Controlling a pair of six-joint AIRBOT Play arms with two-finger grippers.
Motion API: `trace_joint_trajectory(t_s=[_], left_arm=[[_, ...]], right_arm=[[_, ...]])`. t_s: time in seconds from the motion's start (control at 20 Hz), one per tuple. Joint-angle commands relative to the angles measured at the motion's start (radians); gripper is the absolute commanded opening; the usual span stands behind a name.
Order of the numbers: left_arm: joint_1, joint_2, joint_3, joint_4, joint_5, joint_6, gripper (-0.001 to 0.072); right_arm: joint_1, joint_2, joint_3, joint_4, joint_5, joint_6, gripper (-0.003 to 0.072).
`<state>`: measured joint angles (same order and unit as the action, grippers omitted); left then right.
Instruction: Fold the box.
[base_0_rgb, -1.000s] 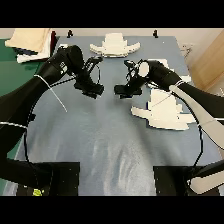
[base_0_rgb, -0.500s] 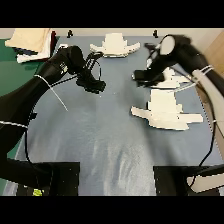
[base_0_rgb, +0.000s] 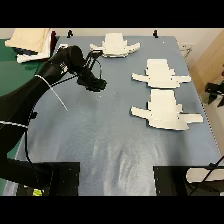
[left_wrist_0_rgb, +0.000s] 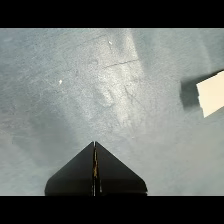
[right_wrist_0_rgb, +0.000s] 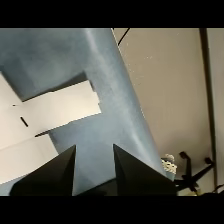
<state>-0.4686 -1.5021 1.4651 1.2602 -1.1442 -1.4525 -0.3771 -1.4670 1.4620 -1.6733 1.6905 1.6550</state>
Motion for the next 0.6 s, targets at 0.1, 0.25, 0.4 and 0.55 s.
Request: trace_joint_trajectory(t_s=[0.1,0.25,0.4,0.55], left_arm=[[0.001,0.0,0.0,-0.075,-0.012,0.0,0.0608],[0.001,0.0,0.001,-0.102,-0.034,-0.001,0.0675],[0.001,0.0,0.001,-0.145,-0.085,-0.005,0.0675],[0.001,0.0,0.001,-0.173,-0.128,-0.005,0.0676]], right_arm=[[-0.296,-0.08,-0.105,0.369,-0.074,-0.273,0.0379],[-0.343,-0.154,-0.105,0.455,-0.07,-0.353,0.0378],[-0.361,-0.2,-0.104,0.476,-0.077,-0.411,0.0378],[-0.385,-0.247,-0.104,0.507,-0.069,-0.439,0.0378]])
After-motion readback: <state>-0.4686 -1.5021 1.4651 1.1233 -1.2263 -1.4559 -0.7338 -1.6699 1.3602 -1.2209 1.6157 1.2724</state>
